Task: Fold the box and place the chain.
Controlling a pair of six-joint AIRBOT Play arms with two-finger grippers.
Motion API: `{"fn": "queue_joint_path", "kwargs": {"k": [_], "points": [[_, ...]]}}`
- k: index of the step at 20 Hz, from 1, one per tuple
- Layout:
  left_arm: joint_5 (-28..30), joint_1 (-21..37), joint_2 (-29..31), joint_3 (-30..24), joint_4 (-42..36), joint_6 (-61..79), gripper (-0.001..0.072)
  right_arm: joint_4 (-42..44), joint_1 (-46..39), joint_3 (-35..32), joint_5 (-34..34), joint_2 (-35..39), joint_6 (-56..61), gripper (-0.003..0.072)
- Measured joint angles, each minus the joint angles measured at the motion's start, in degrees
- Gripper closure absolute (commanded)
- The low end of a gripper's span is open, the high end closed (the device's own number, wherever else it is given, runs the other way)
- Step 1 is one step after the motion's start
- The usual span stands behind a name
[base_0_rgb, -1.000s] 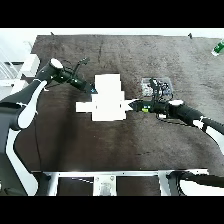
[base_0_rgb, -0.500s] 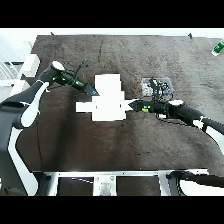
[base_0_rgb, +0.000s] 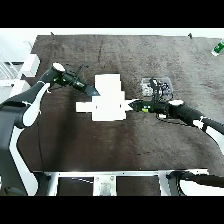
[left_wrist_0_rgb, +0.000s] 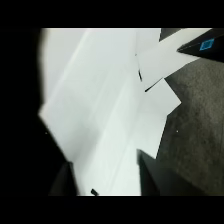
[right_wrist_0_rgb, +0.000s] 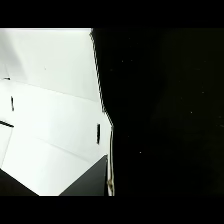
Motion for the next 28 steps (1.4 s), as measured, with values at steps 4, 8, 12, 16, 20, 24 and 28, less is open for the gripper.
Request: {"fn": "queue_joint_path", "kwargs": {"k": [4,8,12,16,20,24,28], "points": [[-0.63,0.02,-0.02,0.00,-0.44,0.42,0.0351,-0.02,0.00,0.00,-0.02,0.00,0.00,0.0667],[-1.25,-0.57,-0.02,0.00,-0.52,1.09,0.0352,0.00,0.00,0.00,0.00,0.00,0.00,0.0667],[-1.29,-1.46,-0.02,0.00,-0.63,2.38,0.0353,-0.02,0.00,-0.02,-0.02,0.00,0.02,0.0667],[-0.98,-1.14,-0.04,0.00,-0.76,2.82,0.0361,0.00,0.00,0.00,0.00,0.00,0.00,0.0667],[0.07,-0.98,-0.04,0.00,-1.25,3.02,0.0667,-0.04,0.00,0.00,0.02,0.00,0.00,0.0668],[0.09,-0.94,-0.04,0.04,-1.29,3.32,0.0555,-0.22,0.00,0.00,0.00,0.00,-0.02,0.0667],[0.22,-0.94,-0.04,0.02,0.57,3.72,0.0645,-0.26,0.00,0.00,0.04,0.00,-0.02,0.0668]]}}
